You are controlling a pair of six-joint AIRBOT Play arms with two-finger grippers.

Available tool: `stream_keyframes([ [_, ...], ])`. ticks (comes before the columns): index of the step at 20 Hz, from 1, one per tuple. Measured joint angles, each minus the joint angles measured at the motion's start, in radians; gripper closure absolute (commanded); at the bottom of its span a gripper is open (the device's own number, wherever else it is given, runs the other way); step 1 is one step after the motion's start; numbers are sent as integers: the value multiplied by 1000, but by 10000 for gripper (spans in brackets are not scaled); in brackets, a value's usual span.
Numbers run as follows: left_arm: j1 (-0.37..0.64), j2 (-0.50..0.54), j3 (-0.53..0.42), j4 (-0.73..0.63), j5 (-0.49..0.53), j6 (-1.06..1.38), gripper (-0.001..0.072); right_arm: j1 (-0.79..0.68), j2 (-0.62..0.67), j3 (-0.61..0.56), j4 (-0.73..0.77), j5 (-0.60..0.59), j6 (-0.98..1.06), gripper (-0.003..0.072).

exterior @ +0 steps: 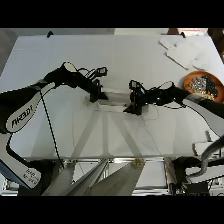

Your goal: Fold the box and place the chain.

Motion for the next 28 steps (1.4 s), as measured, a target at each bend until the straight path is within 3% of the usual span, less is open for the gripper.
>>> stream_keyframes([
  [2,0,1,0,-1,-4,0,555,0,0,0,0,0,0,224],
  [11,35,14,0,-2,-50,-44,549,0,0,0,0,0,0,224],
  [14,51,41,0,3,-68,-47,311,0,0,0,0,0,0,224],
  [21,64,158,0,142,-65,-64,294,0,0,0,0,0,0,224],
  [22,64,181,0,183,-66,-82,299,0,0,0,0,0,0,224],
  [23,63,202,0,227,-68,-109,387,0,0,0,0,0,0,224],
  [25,60,237,0,288,-88,-182,707,0,0,0,0,0,0,224],
  [28,41,261,-2,325,-163,-283,709,0,0,0,0,0,0,224],
])
